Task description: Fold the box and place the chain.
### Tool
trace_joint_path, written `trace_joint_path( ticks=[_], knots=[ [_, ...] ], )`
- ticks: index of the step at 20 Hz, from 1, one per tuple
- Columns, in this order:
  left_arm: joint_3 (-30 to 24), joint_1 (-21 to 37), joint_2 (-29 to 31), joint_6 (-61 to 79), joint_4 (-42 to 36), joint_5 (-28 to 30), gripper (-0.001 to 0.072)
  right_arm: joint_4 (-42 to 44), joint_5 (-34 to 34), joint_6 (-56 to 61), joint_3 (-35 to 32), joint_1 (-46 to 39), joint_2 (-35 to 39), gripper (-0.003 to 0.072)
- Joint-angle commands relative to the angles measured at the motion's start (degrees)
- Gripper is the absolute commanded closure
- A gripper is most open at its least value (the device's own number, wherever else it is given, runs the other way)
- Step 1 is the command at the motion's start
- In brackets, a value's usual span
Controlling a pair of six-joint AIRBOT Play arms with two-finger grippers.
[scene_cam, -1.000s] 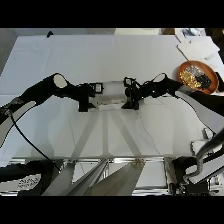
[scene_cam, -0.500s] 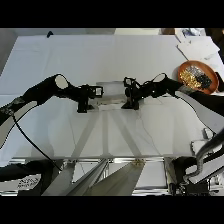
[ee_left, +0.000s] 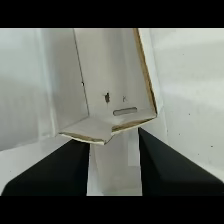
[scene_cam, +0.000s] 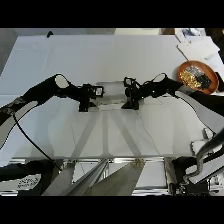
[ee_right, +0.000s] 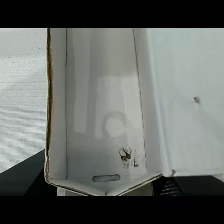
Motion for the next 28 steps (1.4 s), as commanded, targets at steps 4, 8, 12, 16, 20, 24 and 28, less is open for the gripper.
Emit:
trace_joint_path(
  ticks=[4,8,12,16,20,24,28],
  knots=[
    [-0.02,-0.09,-2.34,0.63,-5.18,1.6,0.0508,0.0,0.0,0.02,0.0,0.04,0.0,0.0303],
    [-0.02,-0.07,-2.34,0.57,-5.62,3.74,0.06,0.0,0.0,0.02,0.0,0.04,0.0,0.0303],
    [-0.02,-0.09,-2.34,0.55,-5.68,3.52,0.0595,0.0,0.0,0.02,0.0,0.04,0.0,0.0303],
    [-0.02,-0.07,-2.36,0.57,-10.14,3.26,0.0477,0.0,0.0,0.02,0.0,0.04,0.0,0.0303],
    [-0.02,-0.07,-2.36,0.57,-11.61,3.28,0.0311,0.0,0.0,0.02,0.0,0.04,0.0,0.0303],
    [-0.02,-0.09,-2.73,0.11,-11.63,3.21,0.0147,0.0,0.0,0.02,0.0,0.04,0.0,0.0303],
    [-0.02,-0.07,-3.37,0.15,-11.58,2.78,0.016,0.0,0.0,0.02,0.0,0.04,0.0,0.0303]
  ],
)
